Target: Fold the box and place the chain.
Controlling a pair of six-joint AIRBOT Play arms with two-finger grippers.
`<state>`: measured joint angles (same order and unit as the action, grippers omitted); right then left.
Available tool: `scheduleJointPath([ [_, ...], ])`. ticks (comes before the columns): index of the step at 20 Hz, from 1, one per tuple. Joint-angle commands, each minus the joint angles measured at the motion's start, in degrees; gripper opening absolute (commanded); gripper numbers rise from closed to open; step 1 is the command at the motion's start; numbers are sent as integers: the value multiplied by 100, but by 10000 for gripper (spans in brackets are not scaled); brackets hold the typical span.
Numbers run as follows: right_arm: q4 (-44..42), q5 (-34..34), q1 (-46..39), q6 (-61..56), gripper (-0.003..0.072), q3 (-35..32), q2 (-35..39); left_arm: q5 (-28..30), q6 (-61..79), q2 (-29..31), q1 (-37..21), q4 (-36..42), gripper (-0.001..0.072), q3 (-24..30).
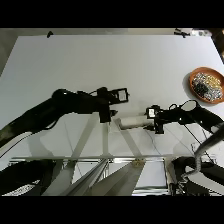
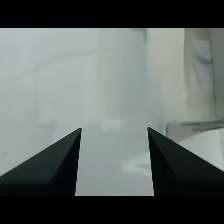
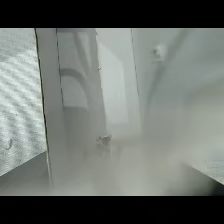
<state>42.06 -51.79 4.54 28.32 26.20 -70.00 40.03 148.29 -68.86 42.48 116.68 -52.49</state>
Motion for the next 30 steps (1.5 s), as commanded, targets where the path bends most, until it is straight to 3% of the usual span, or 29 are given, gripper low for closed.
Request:
scheduleJointPath([
  [1,-2,-2,4,4,437,0,4,713,-1180,772,-221,-428,340,-2],
  [2,-2,-2,4,4,437,0,4,1097,-1250,905,-221,-278,142,-2],
  [3,-2,-2,4,4,437,0,4,1615,-1143,964,-188,50,11,0],
  [5,-2,-2,4,4,437,0,4,2411,-957,960,61,629,2,94],
  [7,-2,-2,4,4,437,0,4,2264,-957,960,597,809,2,398],
  [9,-2,0,4,4,437,0,4,1338,-909,892,1281,1095,6,739],
  [11,-2,-2,4,4,437,0,4,0,-859,660,1950,1213,6,844],
  [13,-2,0,4,4,437,0,4,-1690,-916,313,2393,1231,5,844],
  [15,-2,0,4,4,437,0,4,-3018,-1248,-35,2428,1222,3,844],
  [18,-2,0,4,4,437,0,4,-3775,-1867,-407,1963,1204,3,844],
  [24,-2,0,4,4,437,0,4,-3764,-2149,-581,688,1191,-1,820],
  [27,-2,0,4,4,437,0,4,-2916,-1899,-734,367,1113,-2,601],
  [30,-2,0,4,4,437,0,4,-2365,-1486,-1056,415,1145,-2,273],
])
